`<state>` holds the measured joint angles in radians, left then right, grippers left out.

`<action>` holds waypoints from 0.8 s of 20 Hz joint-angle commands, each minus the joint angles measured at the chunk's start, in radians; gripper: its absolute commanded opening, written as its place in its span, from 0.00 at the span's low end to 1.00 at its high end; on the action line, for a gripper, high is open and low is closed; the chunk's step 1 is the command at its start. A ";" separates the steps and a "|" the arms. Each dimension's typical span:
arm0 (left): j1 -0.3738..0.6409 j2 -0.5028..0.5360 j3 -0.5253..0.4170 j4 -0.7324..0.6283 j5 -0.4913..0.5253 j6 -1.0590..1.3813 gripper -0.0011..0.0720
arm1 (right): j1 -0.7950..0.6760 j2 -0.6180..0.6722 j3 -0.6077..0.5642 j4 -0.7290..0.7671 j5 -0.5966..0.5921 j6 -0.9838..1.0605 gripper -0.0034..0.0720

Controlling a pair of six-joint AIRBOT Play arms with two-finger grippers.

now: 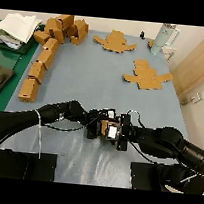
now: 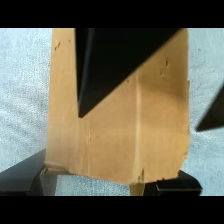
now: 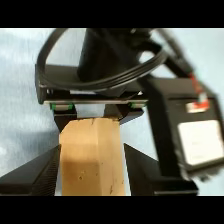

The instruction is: Fold the box.

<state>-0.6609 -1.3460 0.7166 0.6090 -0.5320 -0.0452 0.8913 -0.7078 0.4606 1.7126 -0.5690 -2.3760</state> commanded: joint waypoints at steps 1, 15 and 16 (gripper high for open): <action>0.000 0.000 0.000 0.000 0.000 0.000 0.61 | 0.000 -0.048 0.001 -0.047 0.003 0.000 0.81; 0.000 0.000 0.000 0.000 0.000 0.000 0.61 | 0.000 -0.084 0.002 -0.112 0.008 0.000 0.76; 0.000 0.000 0.000 0.000 0.000 0.000 0.61 | 0.000 -0.089 0.002 -0.112 0.008 0.000 0.76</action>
